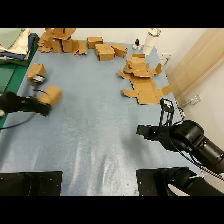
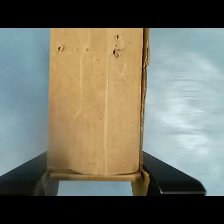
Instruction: Fold the box.
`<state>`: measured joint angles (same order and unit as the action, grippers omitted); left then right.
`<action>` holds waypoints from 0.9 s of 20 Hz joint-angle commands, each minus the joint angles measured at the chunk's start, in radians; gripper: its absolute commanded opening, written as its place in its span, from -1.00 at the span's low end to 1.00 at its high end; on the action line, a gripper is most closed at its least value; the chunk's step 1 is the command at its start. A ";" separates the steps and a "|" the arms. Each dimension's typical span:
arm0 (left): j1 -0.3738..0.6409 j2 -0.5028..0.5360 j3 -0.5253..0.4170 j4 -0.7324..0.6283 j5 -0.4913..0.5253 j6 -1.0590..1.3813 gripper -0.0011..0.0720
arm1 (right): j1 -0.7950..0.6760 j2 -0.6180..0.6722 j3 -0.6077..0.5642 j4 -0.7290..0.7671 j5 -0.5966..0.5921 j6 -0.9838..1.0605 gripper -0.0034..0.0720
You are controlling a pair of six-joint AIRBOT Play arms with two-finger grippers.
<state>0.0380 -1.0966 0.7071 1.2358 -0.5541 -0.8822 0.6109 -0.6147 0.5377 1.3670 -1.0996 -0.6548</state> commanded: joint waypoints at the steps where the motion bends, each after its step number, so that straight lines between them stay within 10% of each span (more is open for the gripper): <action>1: 0.275 -0.051 0.055 0.045 -0.042 -0.088 0.34 | -0.001 -0.045 0.001 0.000 0.050 0.000 -0.91; 18: 0.161 -0.750 0.862 -0.021 -0.089 -0.228 0.34 | -0.001 -0.106 0.001 -0.008 0.121 0.046 -0.90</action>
<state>0.2115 -1.7599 1.4418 1.2194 -0.6380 -1.0508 0.6109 -0.7044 0.5377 1.3594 -0.9825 -0.6189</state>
